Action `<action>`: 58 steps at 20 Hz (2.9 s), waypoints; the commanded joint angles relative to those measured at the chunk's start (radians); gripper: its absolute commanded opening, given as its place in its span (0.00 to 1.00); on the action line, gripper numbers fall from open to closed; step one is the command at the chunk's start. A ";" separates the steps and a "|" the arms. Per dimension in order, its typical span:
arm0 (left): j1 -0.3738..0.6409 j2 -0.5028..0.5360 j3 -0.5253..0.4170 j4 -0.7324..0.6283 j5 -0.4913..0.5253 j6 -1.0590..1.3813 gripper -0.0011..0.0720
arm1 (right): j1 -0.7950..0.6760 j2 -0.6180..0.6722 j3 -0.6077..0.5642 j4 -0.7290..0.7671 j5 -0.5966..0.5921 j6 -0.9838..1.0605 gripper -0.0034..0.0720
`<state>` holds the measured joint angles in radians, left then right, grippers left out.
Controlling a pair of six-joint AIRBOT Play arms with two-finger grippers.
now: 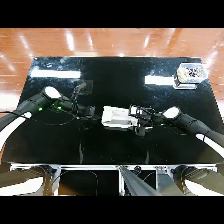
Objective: Fold the box and place the chain.
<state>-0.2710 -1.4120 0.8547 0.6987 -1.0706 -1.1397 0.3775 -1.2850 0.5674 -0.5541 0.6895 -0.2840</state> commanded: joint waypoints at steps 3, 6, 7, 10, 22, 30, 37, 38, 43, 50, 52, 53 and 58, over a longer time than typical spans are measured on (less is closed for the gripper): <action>-0.018 0.000 0.030 -0.006 -0.006 0.010 0.87 | 0.001 0.000 0.000 0.000 0.000 0.000 0.76; -0.066 0.000 0.030 -0.004 0.047 0.009 0.87 | 0.001 0.000 0.000 0.000 0.000 0.000 0.76; -0.082 0.000 0.030 -0.004 0.069 0.005 0.87 | 0.001 0.000 0.000 0.000 0.000 0.000 0.76; -0.117 0.000 0.030 -0.003 0.113 -0.016 0.87 | 0.001 0.000 0.000 0.001 -0.001 0.000 0.76; -0.309 0.001 0.134 0.410 0.211 -0.484 0.87 | 0.001 0.000 0.000 0.003 -0.003 0.001 0.76; -0.470 0.001 0.186 0.816 0.227 -0.879 0.84 | 0.001 0.000 0.000 0.003 -0.003 0.002 0.76; -0.516 -0.002 0.186 0.896 0.232 -0.972 0.84 | 0.001 0.000 0.000 0.003 -0.014 0.012 0.76; -0.516 -0.002 0.186 0.900 0.233 -0.978 0.84 | 0.001 0.000 0.000 0.003 -0.014 0.012 0.76; -0.516 -0.003 0.187 0.911 0.211 -0.991 0.84 | 0.001 0.000 0.000 0.003 -0.014 0.012 0.76; -0.516 -0.089 0.269 0.912 0.114 -1.030 0.83 | 0.001 0.000 0.000 0.003 -0.014 0.012 0.76; -0.516 -0.103 0.291 0.906 0.101 -1.030 0.83 | 0.001 0.000 0.000 0.003 -0.014 0.012 0.76; -0.515 -0.103 0.295 0.907 0.097 -1.030 0.81 | 0.001 0.000 0.000 0.003 -0.014 0.012 0.76; -0.515 -0.116 0.299 0.877 0.041 -1.026 0.70 | 0.001 0.000 0.000 0.003 -0.014 0.012 0.76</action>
<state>-0.7860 -1.5166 1.1469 1.6005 -0.9890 -2.1693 0.3775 -1.2850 0.5674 -0.5514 0.6743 -0.2726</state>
